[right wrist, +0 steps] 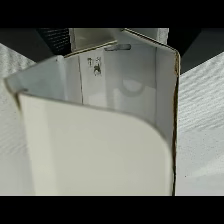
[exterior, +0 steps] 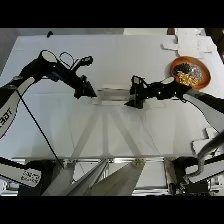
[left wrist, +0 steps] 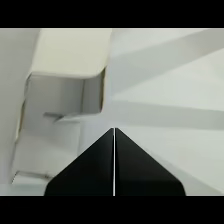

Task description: Fold the box and place the chain.

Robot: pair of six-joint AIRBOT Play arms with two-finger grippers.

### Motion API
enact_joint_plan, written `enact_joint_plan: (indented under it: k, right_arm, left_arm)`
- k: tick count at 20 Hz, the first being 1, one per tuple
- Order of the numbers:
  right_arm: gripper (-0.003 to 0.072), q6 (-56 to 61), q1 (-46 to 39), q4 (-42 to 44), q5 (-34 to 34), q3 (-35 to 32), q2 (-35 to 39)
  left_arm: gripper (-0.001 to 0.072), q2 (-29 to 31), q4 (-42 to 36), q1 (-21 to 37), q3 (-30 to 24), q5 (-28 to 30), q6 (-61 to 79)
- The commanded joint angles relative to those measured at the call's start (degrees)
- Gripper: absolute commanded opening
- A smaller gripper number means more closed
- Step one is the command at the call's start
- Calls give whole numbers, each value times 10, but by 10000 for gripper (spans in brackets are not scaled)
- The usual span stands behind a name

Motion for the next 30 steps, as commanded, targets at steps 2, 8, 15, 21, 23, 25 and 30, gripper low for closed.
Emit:
enact_joint_plan:
  k: [2, 8, 15, 21, 23, 25, 30]
  right_arm:
    - [566, 0, 0, 0, 0, 0, 0]
    - [566, 0, 0, 0, 0, 0, 0]
    - [566, 0, 0, 0, 0, 0, 0]
    - [566, 0, 0, 0, 0, 0, 0]
    - [566, 0, 0, 0, 0, 0, 0]
    - [566, 0, 0, 0, 0, 0, 0]
    - [566, 0, 0, 0, 0, 0, 0]
  left_arm:
    - [8, 1, -50, -34, 0, 27, 61]
    - [8, -12, -155, -38, 0, 191, 69]
    - [6, -72, -159, -39, 0, 333, -24]
    - [7, -78, -151, -38, 0, 307, -57]
    - [7, -61, -141, -38, 0, 294, -57]
    - [9, -35, -123, -38, 0, 259, -57]
    - [10, 47, -60, -14, 0, 178, -57]
